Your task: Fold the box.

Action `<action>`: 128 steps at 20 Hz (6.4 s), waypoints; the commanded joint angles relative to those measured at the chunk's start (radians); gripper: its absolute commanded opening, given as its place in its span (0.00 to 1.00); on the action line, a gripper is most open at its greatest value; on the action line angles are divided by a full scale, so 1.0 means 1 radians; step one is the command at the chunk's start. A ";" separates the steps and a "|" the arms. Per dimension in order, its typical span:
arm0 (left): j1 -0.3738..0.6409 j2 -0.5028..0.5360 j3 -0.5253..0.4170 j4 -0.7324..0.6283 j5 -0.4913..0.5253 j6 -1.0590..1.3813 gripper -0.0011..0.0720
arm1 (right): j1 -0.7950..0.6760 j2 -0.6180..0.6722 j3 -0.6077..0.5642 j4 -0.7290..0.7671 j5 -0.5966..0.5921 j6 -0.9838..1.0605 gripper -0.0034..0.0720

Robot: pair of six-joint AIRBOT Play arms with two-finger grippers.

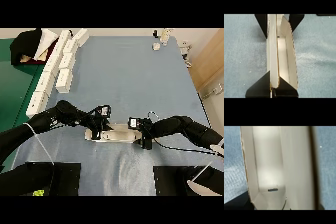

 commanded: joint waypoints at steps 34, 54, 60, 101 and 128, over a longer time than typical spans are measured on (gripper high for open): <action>0.094 0.181 0.006 0.423 0.004 -0.665 0.51 | 0.001 0.000 0.000 -0.011 -0.001 0.000 0.76; -0.098 0.025 0.092 -0.063 0.194 -1.366 0.03 | 0.001 0.000 0.000 -0.013 -0.001 0.000 0.76; -0.092 -0.093 0.092 -0.061 0.280 -1.382 0.03 | 0.001 0.000 0.000 -0.015 -0.001 0.000 0.76; -0.036 0.362 -0.189 0.335 0.036 -0.441 0.96 | 0.001 0.000 0.000 -0.015 -0.001 0.000 0.76; -0.119 0.031 -0.103 -0.034 0.176 -0.095 0.42 | 0.001 0.000 0.000 -0.015 -0.001 0.000 0.76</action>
